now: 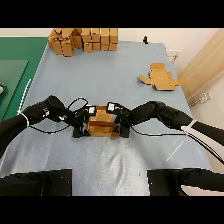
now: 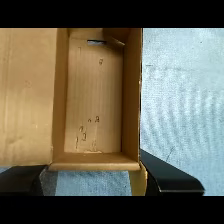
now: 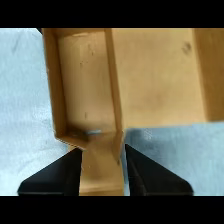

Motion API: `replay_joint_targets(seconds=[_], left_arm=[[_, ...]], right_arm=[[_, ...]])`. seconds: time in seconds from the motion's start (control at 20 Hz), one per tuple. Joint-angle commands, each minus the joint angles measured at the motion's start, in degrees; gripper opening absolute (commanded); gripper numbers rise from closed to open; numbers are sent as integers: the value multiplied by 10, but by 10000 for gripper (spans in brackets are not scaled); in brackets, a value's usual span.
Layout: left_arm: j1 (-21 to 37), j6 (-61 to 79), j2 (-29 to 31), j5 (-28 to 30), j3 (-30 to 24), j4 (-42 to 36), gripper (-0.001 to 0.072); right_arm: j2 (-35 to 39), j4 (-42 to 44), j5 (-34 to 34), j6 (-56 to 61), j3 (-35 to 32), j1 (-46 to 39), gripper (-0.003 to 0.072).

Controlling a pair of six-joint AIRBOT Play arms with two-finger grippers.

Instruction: Fold the box.

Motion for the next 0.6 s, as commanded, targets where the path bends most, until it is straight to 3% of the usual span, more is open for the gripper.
replay_joint_targets(seconds=[0.0, 0.3, 0.55], left_arm=[[0, 0, 0, 1, 0, 0, 17], [0, 0, 0, 1, 0, 0, 16], [0, 0, 0, 1, 0, 0, 16]], right_arm=[[-2, 12, 12, -10, 0, 31, 286], [-2, 22, 8, -8, 0, 42, 287], [-13, 46, 42, -9, 0, 42, 276]])
